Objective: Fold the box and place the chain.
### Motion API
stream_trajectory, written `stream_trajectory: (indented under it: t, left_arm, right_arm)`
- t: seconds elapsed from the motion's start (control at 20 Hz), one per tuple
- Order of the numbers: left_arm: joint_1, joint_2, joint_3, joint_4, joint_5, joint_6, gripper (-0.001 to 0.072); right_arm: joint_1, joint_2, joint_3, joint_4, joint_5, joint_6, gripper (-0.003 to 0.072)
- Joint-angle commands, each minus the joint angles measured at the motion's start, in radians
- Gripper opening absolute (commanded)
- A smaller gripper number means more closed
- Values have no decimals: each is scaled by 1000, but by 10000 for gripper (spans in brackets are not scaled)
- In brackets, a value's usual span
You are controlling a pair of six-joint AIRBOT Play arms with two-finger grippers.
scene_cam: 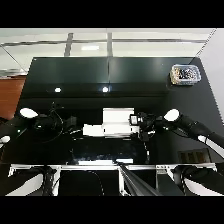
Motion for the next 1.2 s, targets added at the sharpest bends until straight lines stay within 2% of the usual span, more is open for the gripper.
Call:
stream_trajectory:
  t: [0.0, 0.2, 0.45, 0.5, 0.55, 0.6, 0.65, 0.8, 0.95, 1.05, 1.1, 1.15]
  left_arm:
    - [-45, -115, 10, -136, 8, 62, 30]
    - [-165, -181, 72, -141, -1, 98, 31]
    - [-173, -190, 138, -145, -81, 200, 36]
    - [-171, -190, 148, -144, -95, 200, 108]
    - [-171, -190, 159, -143, -107, 200, 319]
    - [-171, -190, 172, -135, -119, 200, 651]
    - [-171, -190, 188, -117, -121, 198, 712]
    - [-192, -190, 219, -114, -120, 196, 711]
    - [-267, -190, 254, -113, -115, 196, 707]
    - [-327, -190, 287, -109, -104, 193, 651]
    - [-351, -190, 305, -104, -106, 193, 564]
    - [-372, -190, 322, -93, -108, 193, 531]
  right_arm:
    - [1, -1, 0, 0, 0, 0, 190]
    - [1, -1, 0, 0, 0, 1, 190]
    - [1, -1, 0, 0, 0, 1, 190]
    - [1, -1, 0, 1, 0, 1, 190]
    - [1, -1, 0, 1, 0, 1, 190]
    - [1, -1, 0, 1, 0, 1, 190]
    - [1, -1, 0, 1, 0, 1, 190]
    - [1, -1, 0, 0, 0, 1, 190]
    - [1, -1, 0, 1, 0, 1, 190]
    - [1, -1, 0, 1, 0, 1, 189]
    - [1, -1, 0, 1, 0, 1, 190]
    - [1, -1, 0, 0, 0, 1, 190]
